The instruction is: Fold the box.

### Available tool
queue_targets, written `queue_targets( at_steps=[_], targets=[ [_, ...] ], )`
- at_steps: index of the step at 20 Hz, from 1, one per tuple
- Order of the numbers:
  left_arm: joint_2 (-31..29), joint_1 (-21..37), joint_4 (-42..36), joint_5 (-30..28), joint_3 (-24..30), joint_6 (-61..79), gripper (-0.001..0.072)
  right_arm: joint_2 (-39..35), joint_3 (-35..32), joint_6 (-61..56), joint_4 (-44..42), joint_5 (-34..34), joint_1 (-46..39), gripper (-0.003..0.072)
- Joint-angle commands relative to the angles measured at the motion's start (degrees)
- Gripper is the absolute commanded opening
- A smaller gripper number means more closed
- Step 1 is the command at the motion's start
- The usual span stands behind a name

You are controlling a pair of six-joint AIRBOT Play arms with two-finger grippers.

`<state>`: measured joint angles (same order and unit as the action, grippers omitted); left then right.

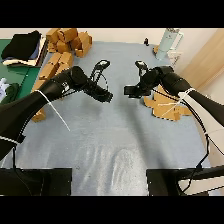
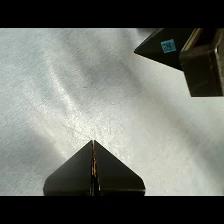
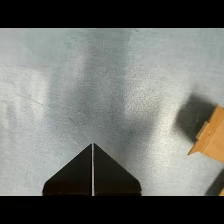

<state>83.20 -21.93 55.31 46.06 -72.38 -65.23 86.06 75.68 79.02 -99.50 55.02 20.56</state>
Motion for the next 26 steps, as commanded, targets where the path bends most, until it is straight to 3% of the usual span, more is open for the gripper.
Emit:
queue_targets(
  at_steps=[1, 4, 6, 7, 8, 9, 10, 11, 12, 13, 15, 19, 21, 26],
  targets=[
    [0.0, -0.2, -0.4, -1.5, 0.0, 0.0, 0.0015, 0.0, 0.1, -0.1, -0.2, -1.0, 0.0, 0.0006],
    [0.2, -0.2, -0.5, -4.1, 0.0, -0.2, 0.0015, 0.1, 0.1, -0.2, -1.8, -3.2, 0.0, 0.0006],
    [0.6, -0.2, -0.8, -4.0, 0.0, -0.2, 0.0015, 0.0, 0.3, -0.6, -3.7, -1.1, 0.0, 0.0006],
    [0.7, -0.2, -0.8, -3.8, 0.0, -0.2, 0.0018, -0.3, 1.6, -0.7, -2.3, 3.4, -0.7, 0.0025],
    [0.7, 0.1, -0.8, -3.5, 0.0, 0.1, 0.0191, -0.9, 3.7, -2.1, 1.5, 9.3, -1.9, 0.0078],
    [0.7, 0.3, -0.8, -3.5, 0.0, 0.0, 0.0522, -1.7, 6.0, -4.7, 9.0, 16.6, -3.5, 0.0146],
    [0.7, 0.7, -0.9, -3.3, 0.0, -0.4, 0.061, -2.6, 7.5, -7.6, 17.9, 23.4, -5.5, 0.0269],
    [0.7, 1.0, -1.0, -2.6, 0.0, -0.4, 0.0606, -3.5, 8.3, -9.4, 27.3, 29.7, -8.4, 0.048],
    [0.7, 1.1, -1.0, -1.5, 0.0, -0.4, 0.0606, -4.3, 8.4, -9.4, 33.2, 34.3, -12.3, 0.0526],
    [0.7, 1.2, -1.0, -0.4, 0.0, -0.4, 0.0606, -4.5, 8.3, -8.8, 35.8, 37.3, -16.8, 0.0526],
    [0.7, 1.2, -1.0, 1.2, 0.0, -0.3, 0.0606, -4.5, 7.3, -5.5, 32.1, 37.6, -27.3, 0.0526],
    [0.7, 1.2, -1.1, 2.8, 0.0, -0.3, 0.0605, -3.4, 6.0, 4.7, 16.3, 24.2, -44.4, 0.0526],
    [0.7, 1.2, -1.4, 4.0, 0.0, -0.4, 0.0606, -0.6, 6.0, 7.9, 11.1, 20.7, -50.7, 0.0526],
    [0.7, 1.2, -4.5, 6.7, 0.0, -0.4, 0.0606, 9.0, 6.0, 29.1, -7.2, 23.6, -58.3, 0.0526]
  ],
)
